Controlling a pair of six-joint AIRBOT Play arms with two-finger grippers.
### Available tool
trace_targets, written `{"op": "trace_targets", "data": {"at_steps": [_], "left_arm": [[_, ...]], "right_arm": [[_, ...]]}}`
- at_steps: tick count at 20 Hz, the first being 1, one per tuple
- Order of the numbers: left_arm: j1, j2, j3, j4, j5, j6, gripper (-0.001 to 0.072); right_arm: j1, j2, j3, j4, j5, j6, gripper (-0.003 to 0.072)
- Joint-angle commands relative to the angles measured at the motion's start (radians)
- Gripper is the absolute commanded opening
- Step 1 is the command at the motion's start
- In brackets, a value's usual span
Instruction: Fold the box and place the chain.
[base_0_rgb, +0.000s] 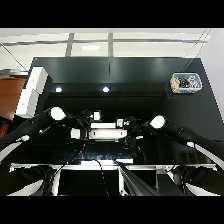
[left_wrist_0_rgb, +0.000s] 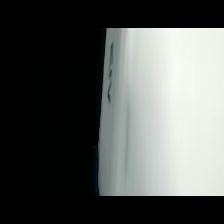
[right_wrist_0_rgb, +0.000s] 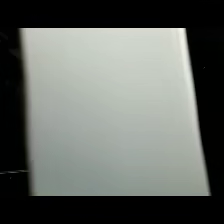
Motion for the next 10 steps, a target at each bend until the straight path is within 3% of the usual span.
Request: {"op": "trace_targets", "data": {"at_steps": [1,10], "left_arm": [[0.000,-0.001,0.000,0.000,0.000,0.000,0.0030],[0.000,-0.001,0.000,0.000,0.000,0.000,0.0030]], "right_arm": [[0.001,-0.002,0.001,0.002,-0.010,0.010,0.0637],[0.000,-0.005,0.005,-0.046,-0.007,0.065,0.0637]]}}
